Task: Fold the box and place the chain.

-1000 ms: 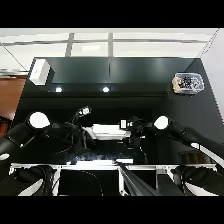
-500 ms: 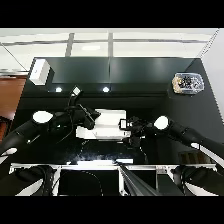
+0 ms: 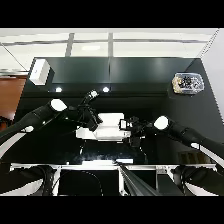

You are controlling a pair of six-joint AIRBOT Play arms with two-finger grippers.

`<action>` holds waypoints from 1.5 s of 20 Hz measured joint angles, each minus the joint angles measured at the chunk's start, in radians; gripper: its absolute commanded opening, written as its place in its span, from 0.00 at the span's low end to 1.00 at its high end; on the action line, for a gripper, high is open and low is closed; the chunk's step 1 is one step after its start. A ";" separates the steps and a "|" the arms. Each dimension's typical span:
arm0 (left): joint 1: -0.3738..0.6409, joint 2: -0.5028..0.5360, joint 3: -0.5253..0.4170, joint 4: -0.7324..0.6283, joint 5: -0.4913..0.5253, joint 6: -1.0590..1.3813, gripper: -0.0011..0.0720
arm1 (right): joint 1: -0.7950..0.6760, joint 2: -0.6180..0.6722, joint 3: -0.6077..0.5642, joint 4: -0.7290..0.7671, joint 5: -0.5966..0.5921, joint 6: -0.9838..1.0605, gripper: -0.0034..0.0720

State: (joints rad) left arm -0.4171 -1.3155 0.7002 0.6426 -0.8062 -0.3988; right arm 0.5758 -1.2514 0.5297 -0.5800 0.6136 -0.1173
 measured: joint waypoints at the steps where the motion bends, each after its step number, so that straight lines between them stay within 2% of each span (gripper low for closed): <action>1: 0.000 -0.008 0.011 0.026 -0.011 -0.009 0.05 | 0.000 0.000 0.000 0.000 0.000 0.000 0.28; 6: 0.002 -0.016 0.089 0.151 -0.106 -0.044 0.05 | 0.000 0.000 0.000 0.000 0.000 0.000 0.29; 9: 0.025 0.048 0.131 0.253 -0.175 -0.125 0.05 | 0.000 0.000 0.000 0.000 -0.001 0.001 0.29; 11: 0.058 0.126 0.109 0.266 -0.183 -0.156 0.05 | 0.000 0.000 0.000 0.000 -0.001 0.001 0.28; 13: 0.095 0.202 0.039 0.232 -0.179 -0.125 0.05 | 0.000 0.000 0.000 0.001 -0.001 0.001 0.28; 14: 0.114 0.234 -0.004 0.204 -0.167 -0.093 0.13 | 0.000 0.000 0.000 0.001 -0.001 0.001 0.29; 16: 0.144 0.277 -0.080 0.179 -0.155 -0.037 0.81 | 0.000 0.000 0.000 0.000 -0.002 0.001 0.29; 17: 0.152 0.288 -0.107 0.177 -0.147 -0.016 0.98 | 0.000 0.000 0.000 0.001 -0.002 0.001 0.29; 21: 0.159 0.309 -0.164 0.187 -0.120 0.165 0.98 | 0.000 0.000 0.000 0.001 -0.002 0.001 0.29; 27: 0.087 0.301 -0.182 0.174 -0.102 0.400 0.92 | 0.000 0.000 0.000 0.001 -0.002 0.001 0.29; 30: 0.043 0.272 -0.184 0.160 -0.094 0.422 0.54 | 0.000 0.000 0.000 0.001 -0.002 0.001 0.29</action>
State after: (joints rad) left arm -0.3737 -1.0431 0.5163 0.8028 -0.9001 0.0231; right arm 0.5762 -1.2514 0.5297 -0.5793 0.6121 -0.1162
